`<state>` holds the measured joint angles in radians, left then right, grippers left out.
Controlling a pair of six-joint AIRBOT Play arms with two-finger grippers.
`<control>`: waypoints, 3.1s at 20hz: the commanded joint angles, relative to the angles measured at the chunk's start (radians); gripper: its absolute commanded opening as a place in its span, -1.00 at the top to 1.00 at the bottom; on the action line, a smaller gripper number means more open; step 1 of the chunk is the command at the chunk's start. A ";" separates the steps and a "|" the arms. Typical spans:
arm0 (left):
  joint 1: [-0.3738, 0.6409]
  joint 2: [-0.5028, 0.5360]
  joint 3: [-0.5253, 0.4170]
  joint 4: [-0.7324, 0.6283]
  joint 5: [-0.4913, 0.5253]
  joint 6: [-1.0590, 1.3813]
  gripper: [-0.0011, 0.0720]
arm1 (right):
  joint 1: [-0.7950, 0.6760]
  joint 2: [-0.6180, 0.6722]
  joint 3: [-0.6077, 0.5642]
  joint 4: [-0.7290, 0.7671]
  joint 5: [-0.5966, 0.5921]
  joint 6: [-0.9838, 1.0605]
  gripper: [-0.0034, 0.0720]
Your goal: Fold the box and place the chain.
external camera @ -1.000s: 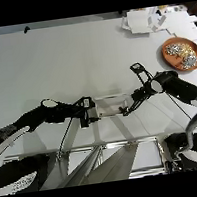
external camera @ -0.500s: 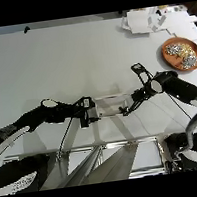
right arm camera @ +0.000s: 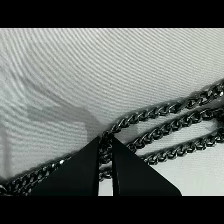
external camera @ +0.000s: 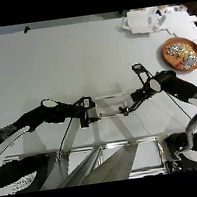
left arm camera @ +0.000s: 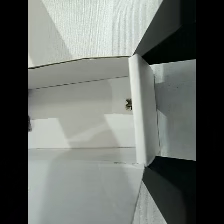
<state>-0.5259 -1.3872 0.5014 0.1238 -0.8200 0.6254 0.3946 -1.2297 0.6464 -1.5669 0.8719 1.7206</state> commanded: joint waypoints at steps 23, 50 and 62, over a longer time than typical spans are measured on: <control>0.000 0.000 0.001 0.000 0.000 0.000 0.67 | 0.000 0.566 0.000 1.070 0.059 -0.758 0.88; 0.000 0.000 0.001 0.000 0.000 0.000 0.67 | 0.202 0.217 0.000 0.855 -0.027 -0.704 0.71; 0.000 0.000 0.001 0.001 0.000 0.000 0.67 | -0.123 0.263 0.278 0.212 0.330 -0.295 0.39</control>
<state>-0.5259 -1.3872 0.5014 0.1242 -0.8200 0.6250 0.3916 -0.9722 0.8646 -1.0760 1.0824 1.2770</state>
